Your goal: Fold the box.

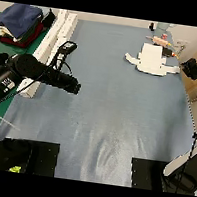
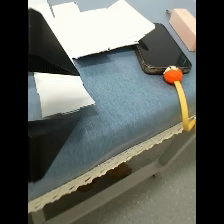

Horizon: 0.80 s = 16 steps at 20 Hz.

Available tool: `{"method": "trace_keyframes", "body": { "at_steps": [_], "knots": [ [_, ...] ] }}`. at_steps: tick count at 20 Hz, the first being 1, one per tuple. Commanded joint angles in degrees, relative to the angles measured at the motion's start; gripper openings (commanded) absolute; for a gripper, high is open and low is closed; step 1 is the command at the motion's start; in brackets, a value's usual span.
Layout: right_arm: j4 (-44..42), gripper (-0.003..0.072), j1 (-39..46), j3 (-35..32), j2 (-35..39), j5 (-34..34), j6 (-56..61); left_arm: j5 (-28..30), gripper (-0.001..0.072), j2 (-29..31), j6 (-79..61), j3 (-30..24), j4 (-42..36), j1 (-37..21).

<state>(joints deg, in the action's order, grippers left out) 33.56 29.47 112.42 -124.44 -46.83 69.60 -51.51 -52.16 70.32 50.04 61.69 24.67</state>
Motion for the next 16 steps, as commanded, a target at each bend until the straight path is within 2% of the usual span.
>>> {"method": "trace_keyframes", "body": {
  "at_steps": [1, 6, 8, 10, 12, 13, 15, 16],
  "knots": [
    [1.49, 0.0403, -0.04, 0.22, -0.57, 0.68, 0.26, 0.00, 0.0014, 0.02, -0.02, 0.00, 0.04, 0.00],
    [1.20, 0.0402, -0.31, 0.22, -1.92, -3.30, 0.26, 0.00, 0.0014, 0.02, -0.02, 0.00, 0.04, 0.00],
    [0.98, 0.0326, -0.63, 0.24, -1.97, -4.81, 0.20, 0.00, 0.0014, 0.02, -0.02, 0.00, 0.02, 0.00],
    [-1.68, 0.0281, -0.66, 0.26, -1.97, -7.26, -1.53, 0.00, 0.0014, 0.02, -0.02, 0.00, 0.02, -0.02],
    [-5.27, 0.0280, -0.63, 0.98, -1.97, -9.18, -3.30, 0.00, 0.0014, 0.02, -0.02, 0.00, 0.02, 0.00],
    [-6.08, 0.0257, -0.66, 2.05, -1.97, -10.71, -3.28, 0.00, 0.0014, 0.02, -0.02, 0.00, 0.04, 0.00],
    [-7.72, 0.0027, -0.76, 4.55, -1.95, -15.23, -3.30, 0.00, 0.0014, 0.02, -0.02, 0.00, 0.02, 0.00],
    [-9.14, 0.0002, -0.92, 5.27, -1.77, -17.55, -3.30, 0.00, 0.0014, 0.02, -0.02, 0.00, 0.02, 0.00]
  ]
}}
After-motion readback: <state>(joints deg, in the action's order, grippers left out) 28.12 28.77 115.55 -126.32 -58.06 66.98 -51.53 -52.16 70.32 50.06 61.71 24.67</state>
